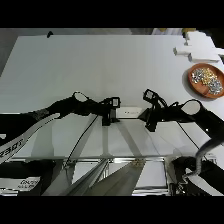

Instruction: Fold the box and place the chain.

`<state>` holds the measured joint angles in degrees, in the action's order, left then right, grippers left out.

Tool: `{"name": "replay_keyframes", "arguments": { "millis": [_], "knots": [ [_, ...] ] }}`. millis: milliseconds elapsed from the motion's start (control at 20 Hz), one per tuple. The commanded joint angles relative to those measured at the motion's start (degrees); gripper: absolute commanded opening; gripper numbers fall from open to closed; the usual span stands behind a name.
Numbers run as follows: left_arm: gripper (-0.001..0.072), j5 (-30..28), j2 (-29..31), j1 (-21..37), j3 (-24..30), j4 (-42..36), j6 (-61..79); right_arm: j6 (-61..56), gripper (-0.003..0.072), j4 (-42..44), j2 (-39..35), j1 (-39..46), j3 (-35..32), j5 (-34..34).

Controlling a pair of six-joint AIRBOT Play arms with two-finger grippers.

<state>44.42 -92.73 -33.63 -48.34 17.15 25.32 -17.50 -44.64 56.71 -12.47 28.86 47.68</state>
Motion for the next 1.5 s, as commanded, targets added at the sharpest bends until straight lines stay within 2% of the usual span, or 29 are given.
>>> {"name": "replay_keyframes", "arguments": {
  "millis": [0, 100, 200, 300, 400, 500, 650, 1100, 1250, 1450],
  "knots": [
    [0.0039, 0.0, 0.0, 0.0, 0.0, 0.0, 0.2, -8.9, 0.0014, 0.1, -7.4, 2.1, 1.4, 0.1],
    [0.0039, 0.0, 0.0, 0.0, 0.0, 0.0, 0.2, -19.5, 0.0014, -2.5, -12.1, 7.7, 1.5, 2.0],
    [0.0039, 0.0, 0.0, 0.0, 0.0, 0.1, 0.2, -32.4, 0.0013, -8.9, -13.6, 14.7, 1.5, 7.6],
    [0.0039, 0.0, 0.0, 0.0, 0.0, 0.0, 0.2, -46.4, 0.0013, -21.5, -13.3, 19.2, 1.2, 10.2],
    [0.0039, 0.1, 0.0, 0.0, 0.0, 0.1, 0.2, -58.9, 0.0013, -36.1, -13.0, 19.8, 0.9, 11.0],
    [0.0039, 0.0, 0.0, 0.0, 0.0, 0.1, 0.2, -62.1, 0.0013, -42.4, -12.7, 19.8, 0.9, 14.8],
    [0.0039, 0.4, 0.0, 0.0, 0.0, 0.0, 0.2, -62.1, 0.0014, -43.2, -12.6, 19.8, 0.9, 20.8],
    [0.0039, 0.9, 0.0, 0.0, 0.0, 0.0, 0.2, -62.0, 0.0014, -42.4, -12.6, 19.8, 0.9, 20.5],
    [0.0028, 0.0, 0.0, -0.6, 0.0, -4.3, 0.2, -62.0, 0.0014, -42.4, -12.6, 19.8, 0.9, 20.5],
    [0.0031, 0.8, 0.1, -0.7, 0.0, -4.2, 0.2, -62.0, 0.0014, -42.4, -12.6, 19.8, 0.9, 20.5]
  ]
}}
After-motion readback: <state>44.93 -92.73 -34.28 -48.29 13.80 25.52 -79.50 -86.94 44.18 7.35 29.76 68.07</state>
